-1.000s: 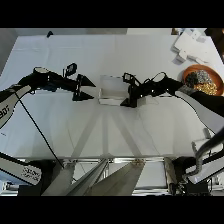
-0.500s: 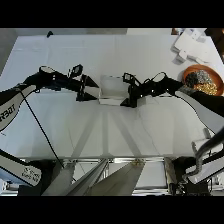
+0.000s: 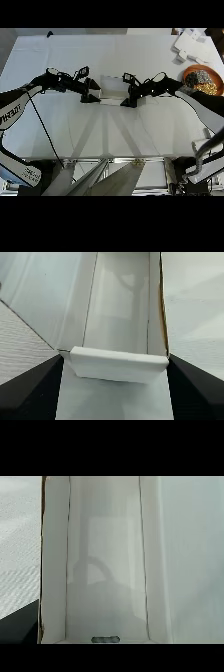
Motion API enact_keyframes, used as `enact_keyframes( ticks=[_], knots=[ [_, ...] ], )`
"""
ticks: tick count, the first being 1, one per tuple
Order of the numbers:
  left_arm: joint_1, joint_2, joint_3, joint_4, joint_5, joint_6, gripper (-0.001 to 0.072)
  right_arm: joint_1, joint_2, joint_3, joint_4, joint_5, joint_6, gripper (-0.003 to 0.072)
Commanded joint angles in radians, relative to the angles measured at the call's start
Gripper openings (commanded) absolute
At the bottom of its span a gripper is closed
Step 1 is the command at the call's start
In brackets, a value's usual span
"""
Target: Fold the box and place the chain.
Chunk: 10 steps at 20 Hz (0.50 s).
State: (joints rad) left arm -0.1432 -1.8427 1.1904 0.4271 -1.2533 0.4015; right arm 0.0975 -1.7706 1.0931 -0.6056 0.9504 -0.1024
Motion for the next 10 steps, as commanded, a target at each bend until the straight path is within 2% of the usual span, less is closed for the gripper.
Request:
enact_keyframes(
  ticks=[1, 10],
  knots=[
    [-0.002, -0.001, 0.001, -0.027, 0.008, 0.023, 0.0695, 0.001, -0.001, 0.0, 0.0, 0.0, 0.0, 0.0556],
    [-0.046, -0.001, 0.0, 0.005, 0.031, 0.044, 0.0694, 0.001, -0.001, 0.0, 0.0, 0.0, 0.0, 0.0556]
  ],
)
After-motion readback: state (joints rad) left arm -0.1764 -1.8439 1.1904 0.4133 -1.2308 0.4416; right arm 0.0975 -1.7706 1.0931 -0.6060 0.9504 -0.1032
